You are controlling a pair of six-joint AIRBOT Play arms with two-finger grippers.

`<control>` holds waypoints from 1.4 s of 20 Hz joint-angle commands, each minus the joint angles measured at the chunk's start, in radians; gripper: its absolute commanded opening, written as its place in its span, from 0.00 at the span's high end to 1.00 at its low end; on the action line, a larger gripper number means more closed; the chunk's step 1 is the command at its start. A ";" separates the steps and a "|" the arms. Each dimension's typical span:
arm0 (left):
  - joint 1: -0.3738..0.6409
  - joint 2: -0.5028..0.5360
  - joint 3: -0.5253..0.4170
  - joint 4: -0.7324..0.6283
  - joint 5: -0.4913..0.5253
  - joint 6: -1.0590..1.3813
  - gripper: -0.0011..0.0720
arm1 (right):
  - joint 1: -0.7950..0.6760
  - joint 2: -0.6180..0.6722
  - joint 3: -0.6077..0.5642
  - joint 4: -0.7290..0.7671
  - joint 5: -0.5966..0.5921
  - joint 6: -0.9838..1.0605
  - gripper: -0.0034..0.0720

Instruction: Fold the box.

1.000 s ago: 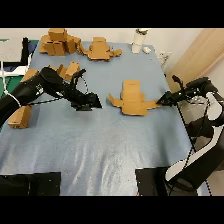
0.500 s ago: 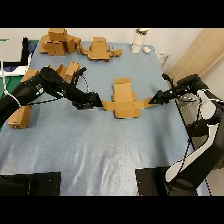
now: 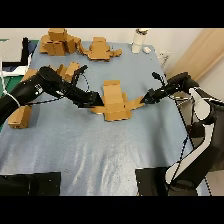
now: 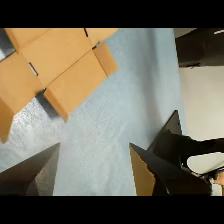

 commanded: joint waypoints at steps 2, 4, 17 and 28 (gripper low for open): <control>0.011 0.001 0.000 -0.003 -0.016 0.039 0.09 | 0.018 -0.006 -0.008 -0.020 0.051 0.055 0.57; 0.014 0.001 0.000 -0.003 -0.016 0.045 0.09 | 0.018 -0.006 -0.007 -0.019 0.076 0.055 0.57; 0.014 0.001 0.000 -0.023 -0.022 0.045 0.09 | 0.068 -0.037 -0.007 0.008 0.051 0.033 0.60; 0.151 0.001 0.000 -0.029 -0.133 0.056 0.09 | 0.182 0.088 -0.170 0.035 0.137 0.028 0.95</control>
